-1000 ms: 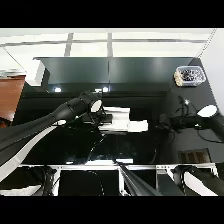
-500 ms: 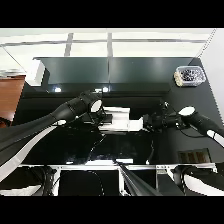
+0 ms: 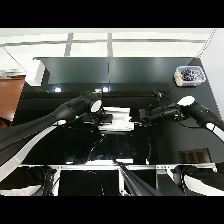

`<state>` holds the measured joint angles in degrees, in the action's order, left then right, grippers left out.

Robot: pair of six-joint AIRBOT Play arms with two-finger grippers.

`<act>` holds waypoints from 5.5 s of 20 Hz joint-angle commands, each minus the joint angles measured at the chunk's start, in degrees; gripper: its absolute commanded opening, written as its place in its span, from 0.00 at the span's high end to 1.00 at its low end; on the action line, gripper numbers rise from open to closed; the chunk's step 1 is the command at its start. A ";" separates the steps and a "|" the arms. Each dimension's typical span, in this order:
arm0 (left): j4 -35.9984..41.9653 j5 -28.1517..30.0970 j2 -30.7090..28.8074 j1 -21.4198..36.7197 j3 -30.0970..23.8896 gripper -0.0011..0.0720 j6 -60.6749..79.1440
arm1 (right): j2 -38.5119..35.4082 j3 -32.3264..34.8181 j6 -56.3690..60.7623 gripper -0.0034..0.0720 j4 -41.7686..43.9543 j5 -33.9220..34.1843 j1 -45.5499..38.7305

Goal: Fold the box and place the chain.

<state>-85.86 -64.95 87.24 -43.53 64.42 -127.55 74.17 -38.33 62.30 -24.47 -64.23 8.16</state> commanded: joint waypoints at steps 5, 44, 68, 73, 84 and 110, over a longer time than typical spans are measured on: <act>0.02 0.00 0.04 0.02 0.04 0.95 0.00 | 0.00 -3.72 3.41 0.55 -3.56 4.48 6.38; 0.83 0.02 0.04 0.02 0.04 0.95 0.00 | 10.38 -20.90 67.17 0.94 -55.12 2.51 32.65; 1.27 1.92 0.07 0.02 0.04 0.95 0.00 | -17.22 -16.28 59.28 0.53 -94.57 8.72 9.46; 1.22 1.92 0.07 0.02 0.04 0.95 0.02 | -8.28 -13.62 61.83 0.00 -81.53 35.36 -10.80; 1.07 1.90 0.07 0.02 0.04 0.95 0.02 | 38.05 -69.90 53.13 0.16 -67.89 2.19 -20.09; 1.07 1.60 0.07 0.02 0.04 0.95 0.02 | 9.79 -78.34 28.50 0.94 -58.60 -4.28 -19.71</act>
<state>-84.77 -63.24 87.26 -43.51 64.42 -127.52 92.05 -116.57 94.15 -86.78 -70.30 -12.10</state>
